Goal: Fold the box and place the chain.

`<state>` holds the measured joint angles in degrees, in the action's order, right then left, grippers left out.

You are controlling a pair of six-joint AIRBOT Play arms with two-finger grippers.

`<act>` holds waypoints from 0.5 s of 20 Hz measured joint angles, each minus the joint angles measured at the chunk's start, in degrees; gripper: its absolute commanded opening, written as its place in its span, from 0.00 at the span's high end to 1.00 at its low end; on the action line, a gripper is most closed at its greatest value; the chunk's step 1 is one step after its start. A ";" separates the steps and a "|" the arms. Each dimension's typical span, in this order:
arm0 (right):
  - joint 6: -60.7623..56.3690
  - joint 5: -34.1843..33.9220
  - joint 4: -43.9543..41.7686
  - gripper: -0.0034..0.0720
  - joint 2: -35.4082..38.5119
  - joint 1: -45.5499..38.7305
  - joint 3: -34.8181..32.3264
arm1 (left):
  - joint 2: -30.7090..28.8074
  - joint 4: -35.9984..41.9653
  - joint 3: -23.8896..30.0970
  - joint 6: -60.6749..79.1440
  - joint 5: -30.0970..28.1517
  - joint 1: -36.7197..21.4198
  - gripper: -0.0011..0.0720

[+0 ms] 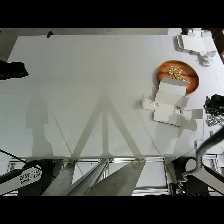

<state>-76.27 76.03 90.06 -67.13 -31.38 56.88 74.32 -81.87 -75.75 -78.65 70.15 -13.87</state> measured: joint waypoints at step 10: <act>6.14 -3.52 -4.37 0.34 -12.46 -0.15 0.00 | 0.00 0.02 0.00 0.00 0.00 0.00 0.36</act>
<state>-70.13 72.51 85.69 -79.59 -31.53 56.88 74.32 -81.84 -75.75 -78.65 70.15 -13.87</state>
